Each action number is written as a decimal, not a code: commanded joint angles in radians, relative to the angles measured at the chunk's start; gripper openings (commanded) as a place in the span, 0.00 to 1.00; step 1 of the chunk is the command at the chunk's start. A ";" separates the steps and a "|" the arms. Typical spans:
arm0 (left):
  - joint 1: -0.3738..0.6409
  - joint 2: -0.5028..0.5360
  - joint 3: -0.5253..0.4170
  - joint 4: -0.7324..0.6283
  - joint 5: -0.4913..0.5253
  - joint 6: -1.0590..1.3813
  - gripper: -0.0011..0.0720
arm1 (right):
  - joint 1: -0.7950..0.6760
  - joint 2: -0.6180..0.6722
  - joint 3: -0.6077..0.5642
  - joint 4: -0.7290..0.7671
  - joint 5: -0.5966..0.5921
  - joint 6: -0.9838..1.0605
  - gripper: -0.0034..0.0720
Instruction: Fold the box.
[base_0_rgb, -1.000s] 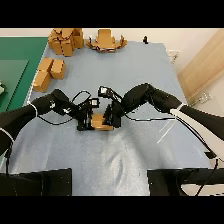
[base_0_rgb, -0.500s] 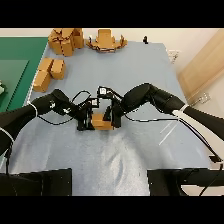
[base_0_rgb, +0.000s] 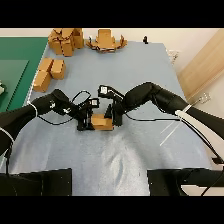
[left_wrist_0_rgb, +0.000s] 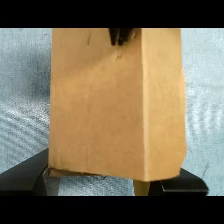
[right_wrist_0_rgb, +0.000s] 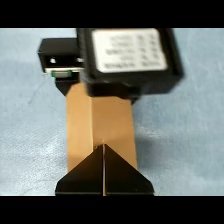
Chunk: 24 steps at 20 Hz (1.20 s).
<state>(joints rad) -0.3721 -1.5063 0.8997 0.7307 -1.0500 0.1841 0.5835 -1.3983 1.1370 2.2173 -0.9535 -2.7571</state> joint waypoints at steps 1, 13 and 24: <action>0.000 0.000 0.000 -0.002 0.000 -0.002 0.04 | 0.003 0.002 0.000 -0.002 0.003 0.012 0.15; 0.000 0.000 0.000 -0.002 0.000 -0.002 0.04 | 0.005 -0.029 0.000 0.023 0.031 0.045 0.25; 0.000 0.000 0.000 -0.002 0.000 -0.002 0.04 | 0.005 -0.042 0.000 0.024 0.002 0.045 0.23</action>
<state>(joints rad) -0.3721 -1.5063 0.8997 0.7284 -1.0508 0.1802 0.5873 -1.4315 1.1366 2.2505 -0.9508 -2.7121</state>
